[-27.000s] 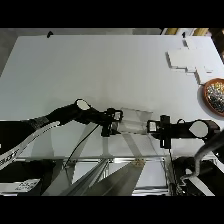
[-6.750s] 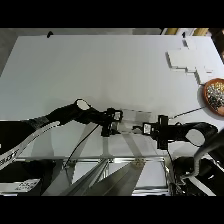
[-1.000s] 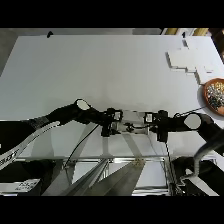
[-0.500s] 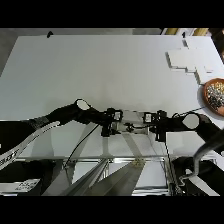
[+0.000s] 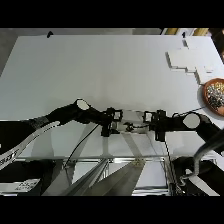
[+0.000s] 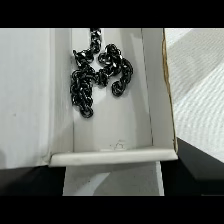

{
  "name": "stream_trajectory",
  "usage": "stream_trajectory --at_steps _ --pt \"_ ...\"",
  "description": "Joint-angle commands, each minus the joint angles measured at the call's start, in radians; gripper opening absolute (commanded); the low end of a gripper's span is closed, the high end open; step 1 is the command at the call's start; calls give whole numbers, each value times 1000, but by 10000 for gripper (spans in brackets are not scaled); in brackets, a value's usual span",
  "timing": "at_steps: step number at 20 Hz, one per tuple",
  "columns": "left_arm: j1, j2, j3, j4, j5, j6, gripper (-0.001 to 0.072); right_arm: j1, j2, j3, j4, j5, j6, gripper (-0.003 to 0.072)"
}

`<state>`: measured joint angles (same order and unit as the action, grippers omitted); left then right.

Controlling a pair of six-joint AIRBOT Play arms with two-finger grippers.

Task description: Fold the box and place the chain.

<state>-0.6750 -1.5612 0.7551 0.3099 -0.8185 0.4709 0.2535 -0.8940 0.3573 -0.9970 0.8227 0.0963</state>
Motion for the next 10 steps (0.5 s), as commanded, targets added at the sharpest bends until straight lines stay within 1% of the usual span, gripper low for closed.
stream_trajectory --at_steps 1,3,4,8,10 --pt "0 0 1 0 -2 0 134 1 13 0 -5 2 0 23" --pt "0 0 1 0 -2 0 134 1 43 0 -39 3 23 23" --pt "0 0 1 0 -2 0 134 1 65 0 -72 3 71 23" --pt "0 0 1 0 -2 0 134 1 176 0 -230 34 351 23" --pt "0 0 1 0 -2 0 134 1 247 0 -229 70 455 23"
